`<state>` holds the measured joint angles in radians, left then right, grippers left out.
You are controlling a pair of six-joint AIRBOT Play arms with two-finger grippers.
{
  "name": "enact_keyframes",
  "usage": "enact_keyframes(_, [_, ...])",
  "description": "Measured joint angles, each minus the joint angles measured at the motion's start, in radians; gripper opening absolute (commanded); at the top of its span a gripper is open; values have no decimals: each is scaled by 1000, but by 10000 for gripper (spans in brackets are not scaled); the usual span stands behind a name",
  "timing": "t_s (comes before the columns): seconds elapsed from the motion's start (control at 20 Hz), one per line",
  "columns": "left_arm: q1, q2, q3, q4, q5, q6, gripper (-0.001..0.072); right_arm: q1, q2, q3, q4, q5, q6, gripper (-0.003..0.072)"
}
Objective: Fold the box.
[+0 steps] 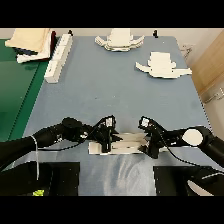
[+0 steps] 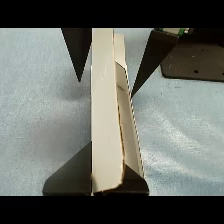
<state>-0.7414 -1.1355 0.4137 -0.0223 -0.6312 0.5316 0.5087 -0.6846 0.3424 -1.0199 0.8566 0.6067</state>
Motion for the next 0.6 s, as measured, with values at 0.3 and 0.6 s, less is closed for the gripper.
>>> enact_keyframes(0.3, [0, 0, 0, 0, -2, 0, 16, -15, -12, -2, 41, 28, -106, 711])
enact_keyframes(0.6, [0, 0, 0, 0, -2, 0, 17, -85, -22, -53, 154, 55, -315, 711])
